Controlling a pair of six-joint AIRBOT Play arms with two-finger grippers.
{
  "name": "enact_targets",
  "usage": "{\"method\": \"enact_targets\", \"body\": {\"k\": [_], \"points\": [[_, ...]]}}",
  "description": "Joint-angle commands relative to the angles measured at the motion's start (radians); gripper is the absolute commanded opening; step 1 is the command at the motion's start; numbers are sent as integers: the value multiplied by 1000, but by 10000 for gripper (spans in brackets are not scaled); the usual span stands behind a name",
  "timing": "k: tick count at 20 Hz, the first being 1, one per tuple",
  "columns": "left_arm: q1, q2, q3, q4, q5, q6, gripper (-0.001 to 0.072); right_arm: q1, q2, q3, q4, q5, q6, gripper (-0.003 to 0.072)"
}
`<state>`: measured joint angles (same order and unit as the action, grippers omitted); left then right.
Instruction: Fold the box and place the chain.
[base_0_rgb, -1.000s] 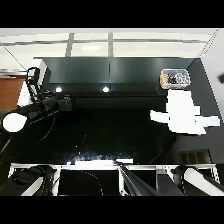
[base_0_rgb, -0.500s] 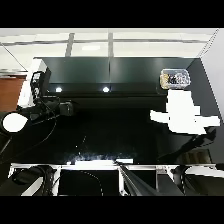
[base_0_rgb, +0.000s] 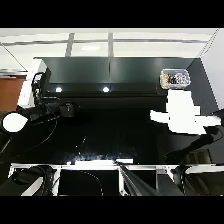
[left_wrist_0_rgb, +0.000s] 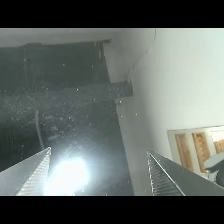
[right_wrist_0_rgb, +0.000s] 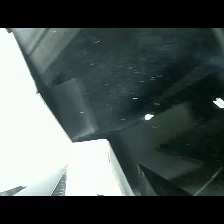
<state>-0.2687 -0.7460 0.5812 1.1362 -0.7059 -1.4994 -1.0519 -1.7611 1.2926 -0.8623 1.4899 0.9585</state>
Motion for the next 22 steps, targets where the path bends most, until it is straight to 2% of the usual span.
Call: {"method": "enact_targets", "body": {"k": [1,2,4,5,6,8,11,15,20,22], "points": [[0,0,0,-1,-36,0,712,7,-26,3,34,57,-24,415],[0,0,0,-1,-39,0,712,7,-26,4,26,72,-24,274],[0,0,0,-1,-39,0,712,7,-25,5,-9,122,-29,123],[0,0,0,-1,-39,0,712,7,-25,5,-21,153,-29,119],[0,0,0,-1,-39,0,712,10,-23,5,-37,180,-29,12],[0,0,0,-1,-40,0,712,31,-6,2,-55,199,-15,12],[0,0,0,0,-40,0,712,96,54,-26,-3,170,-13,12],[0,0,0,0,-40,0,712,230,140,-138,106,130,-8,11],[0,0,0,-3,-36,0,712,451,283,-320,117,-27,97,12],[0,0,0,-8,-37,0,712,554,364,-407,186,-116,100,12]]}}
